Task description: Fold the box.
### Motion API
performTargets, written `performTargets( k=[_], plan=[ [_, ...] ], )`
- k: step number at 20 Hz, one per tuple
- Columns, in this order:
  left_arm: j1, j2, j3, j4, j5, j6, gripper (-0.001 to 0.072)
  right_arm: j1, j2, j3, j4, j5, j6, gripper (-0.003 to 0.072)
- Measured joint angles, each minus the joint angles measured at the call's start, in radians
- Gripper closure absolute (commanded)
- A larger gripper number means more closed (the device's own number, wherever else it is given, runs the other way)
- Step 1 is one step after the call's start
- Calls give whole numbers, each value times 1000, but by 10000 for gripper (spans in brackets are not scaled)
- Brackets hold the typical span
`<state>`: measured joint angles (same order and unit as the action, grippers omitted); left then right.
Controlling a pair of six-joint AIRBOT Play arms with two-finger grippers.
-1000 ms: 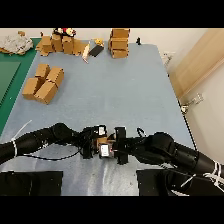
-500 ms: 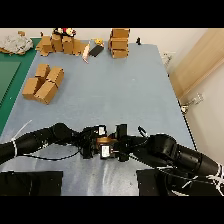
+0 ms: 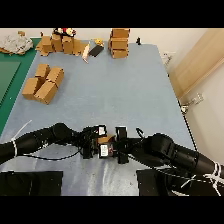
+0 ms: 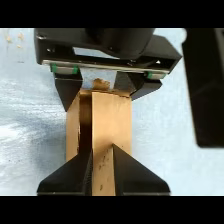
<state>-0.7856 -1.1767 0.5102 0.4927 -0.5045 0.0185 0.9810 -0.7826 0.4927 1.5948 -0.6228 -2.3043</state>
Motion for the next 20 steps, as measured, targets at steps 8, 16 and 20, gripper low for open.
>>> performTargets(
  k=[8, 16, 20],
  plan=[
    [0, 0, 0, 1, -2, 4, 191, 0, -5, -6, 43, -45, 0, 413],
    [0, 0, 0, 0, -1, 0, 191, 0, -8, -5, 50, -50, 0, 384],
    [0, 0, 0, 0, -1, -1, 191, 0, 2, 7, 52, -60, 0, 265]
  ],
)
